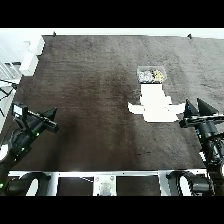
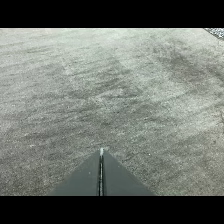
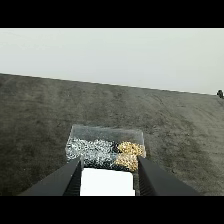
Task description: Fold the box and place the chain.
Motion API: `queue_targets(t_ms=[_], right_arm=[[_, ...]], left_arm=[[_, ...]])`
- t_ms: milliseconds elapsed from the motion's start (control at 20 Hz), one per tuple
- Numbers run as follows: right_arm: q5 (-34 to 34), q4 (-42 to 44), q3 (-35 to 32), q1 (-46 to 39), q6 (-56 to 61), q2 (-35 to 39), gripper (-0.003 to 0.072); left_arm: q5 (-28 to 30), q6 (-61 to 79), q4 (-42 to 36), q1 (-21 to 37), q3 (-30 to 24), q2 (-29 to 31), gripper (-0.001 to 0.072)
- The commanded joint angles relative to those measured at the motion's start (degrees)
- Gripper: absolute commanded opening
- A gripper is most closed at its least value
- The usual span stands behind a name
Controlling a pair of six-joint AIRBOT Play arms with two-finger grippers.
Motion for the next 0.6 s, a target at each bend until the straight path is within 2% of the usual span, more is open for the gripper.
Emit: queue_targets(t_ms=[0,250,350,450,550], right_arm=[[0.0,0.0,0.0,0.1,0.0,0.0,0.0407],[-0.6,0.7,0.9,0.0,0.0,0.0,0.0418],[-4.0,0.9,2.7,0.0,1.3,-1.6,0.0418],[-8.3,0.9,6.4,-0.2,4.1,-7.4,0.0433],[-7.5,0.9,12.3,-2.6,7.9,-18.4,0.0436]], left_arm=[[0.0,0.0,0.0,0.0,0.0,0.0,0.0021],[0.0,0.0,0.0,0.0,0.0,0.0,0.0021],[0.0,0.0,0.0,0.0,0.0,0.0,0.0021],[0.0,0.0,0.0,0.0,0.0,0.0,0.0021],[0.0,0.0,0.0,0.0,0.0,0.0,0.0021]])
